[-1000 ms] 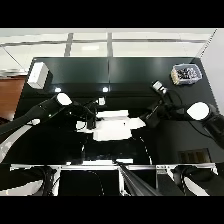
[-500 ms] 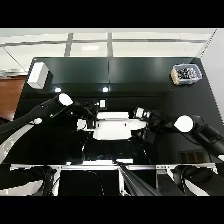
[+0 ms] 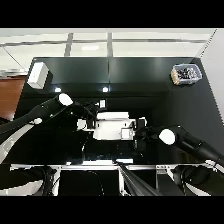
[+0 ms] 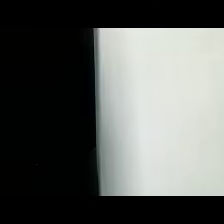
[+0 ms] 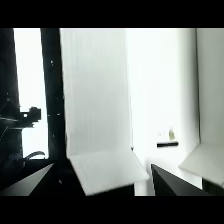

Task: Fold the box and place the chain.

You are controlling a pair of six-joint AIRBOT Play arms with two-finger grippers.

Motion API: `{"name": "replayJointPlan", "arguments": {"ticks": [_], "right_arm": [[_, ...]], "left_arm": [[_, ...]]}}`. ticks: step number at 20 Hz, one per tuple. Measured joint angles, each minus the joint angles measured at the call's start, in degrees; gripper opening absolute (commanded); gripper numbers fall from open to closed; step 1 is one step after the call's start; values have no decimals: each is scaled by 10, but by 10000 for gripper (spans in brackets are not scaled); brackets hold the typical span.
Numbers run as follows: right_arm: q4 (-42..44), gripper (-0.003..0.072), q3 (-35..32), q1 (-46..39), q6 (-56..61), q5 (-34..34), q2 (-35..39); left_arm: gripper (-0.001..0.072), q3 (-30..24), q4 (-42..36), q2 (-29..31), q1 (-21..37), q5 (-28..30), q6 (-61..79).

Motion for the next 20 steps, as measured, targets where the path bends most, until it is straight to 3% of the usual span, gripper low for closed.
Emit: {"name": "replayJointPlan", "arguments": {"ticks": [5, 12, 20], "right_arm": [[-1, 702, 13, 20, -7, -47, -14], [-26, 702, 58, -27, -9, -32, -17], [49, 702, 64, -85, -28, -9, -18]], "left_arm": [[28, 0, 0, 0, 0, -9, 0], [28, 0, 0, 0, 0, -14, 0], [28, 0, 0, 0, 0, -14, 0]]}}
